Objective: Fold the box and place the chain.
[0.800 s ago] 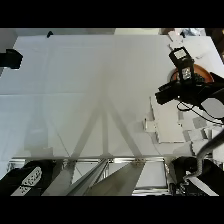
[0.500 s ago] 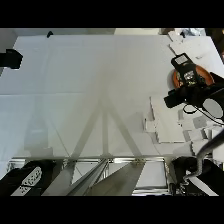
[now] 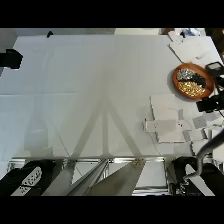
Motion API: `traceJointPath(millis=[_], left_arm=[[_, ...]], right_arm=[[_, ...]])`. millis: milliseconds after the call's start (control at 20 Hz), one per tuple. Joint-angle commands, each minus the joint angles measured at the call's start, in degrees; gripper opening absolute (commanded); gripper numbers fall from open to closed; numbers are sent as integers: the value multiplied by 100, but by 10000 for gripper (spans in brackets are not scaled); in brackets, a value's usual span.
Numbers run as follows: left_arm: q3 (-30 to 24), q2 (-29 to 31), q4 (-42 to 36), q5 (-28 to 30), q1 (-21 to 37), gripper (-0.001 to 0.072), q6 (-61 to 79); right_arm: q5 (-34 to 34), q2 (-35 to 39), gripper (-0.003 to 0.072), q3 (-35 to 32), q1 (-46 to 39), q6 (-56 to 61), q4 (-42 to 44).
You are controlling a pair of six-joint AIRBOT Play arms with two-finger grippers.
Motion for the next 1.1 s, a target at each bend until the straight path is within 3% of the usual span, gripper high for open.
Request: traceJointPath(millis=[0,450,750,950,1050], left_arm=[[4,4,0,0,0,702,2],[4,4,2,0,2,702,2],[4,4,0,0,0,702,2],[4,4,0,2,2,702,2],[4,4,0,0,0,702,2]], right_arm=[[293,-236,368,0,-1255,-538,632],[452,-1792,376,2,-1565,-1268,994],[557,-2332,375,0,-1565,-1635,1152],[586,-2441,54,2,-1565,-1674,1156],[691,-2439,12,2,-1556,-1749,1209]])
